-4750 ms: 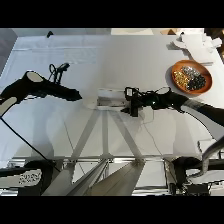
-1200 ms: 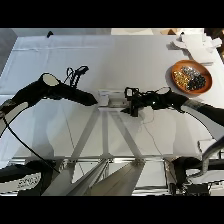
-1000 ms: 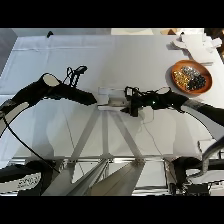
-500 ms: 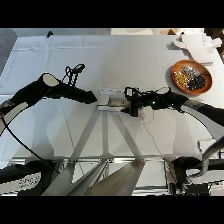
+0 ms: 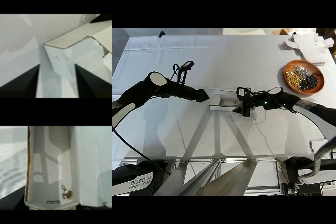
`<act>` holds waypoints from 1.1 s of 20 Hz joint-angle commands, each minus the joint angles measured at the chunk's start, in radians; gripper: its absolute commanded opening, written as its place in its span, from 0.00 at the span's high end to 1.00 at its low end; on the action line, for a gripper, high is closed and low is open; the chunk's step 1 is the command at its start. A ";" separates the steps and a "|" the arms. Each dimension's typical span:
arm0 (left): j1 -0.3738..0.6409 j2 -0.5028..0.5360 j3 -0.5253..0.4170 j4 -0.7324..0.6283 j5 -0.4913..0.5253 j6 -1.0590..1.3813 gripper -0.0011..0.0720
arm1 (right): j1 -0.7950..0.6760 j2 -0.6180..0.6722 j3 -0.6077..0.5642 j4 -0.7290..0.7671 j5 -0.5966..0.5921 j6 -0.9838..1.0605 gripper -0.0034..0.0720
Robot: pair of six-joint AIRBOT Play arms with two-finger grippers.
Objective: Fold the box and place the chain.
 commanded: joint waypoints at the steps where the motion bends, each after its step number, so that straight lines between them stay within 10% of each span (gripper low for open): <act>1: -0.015 0.000 -0.001 -0.006 0.000 0.003 0.25 | 0.000 0.001 0.001 0.000 0.000 0.000 0.42; 7: -0.045 -0.033 -0.002 -0.030 0.020 0.059 0.10 | 0.000 0.001 0.001 0.000 0.000 0.000 0.42; 22: -0.052 -0.106 -0.001 -0.043 0.139 -0.012 0.10 | 0.000 0.001 0.001 0.000 0.000 0.000 0.42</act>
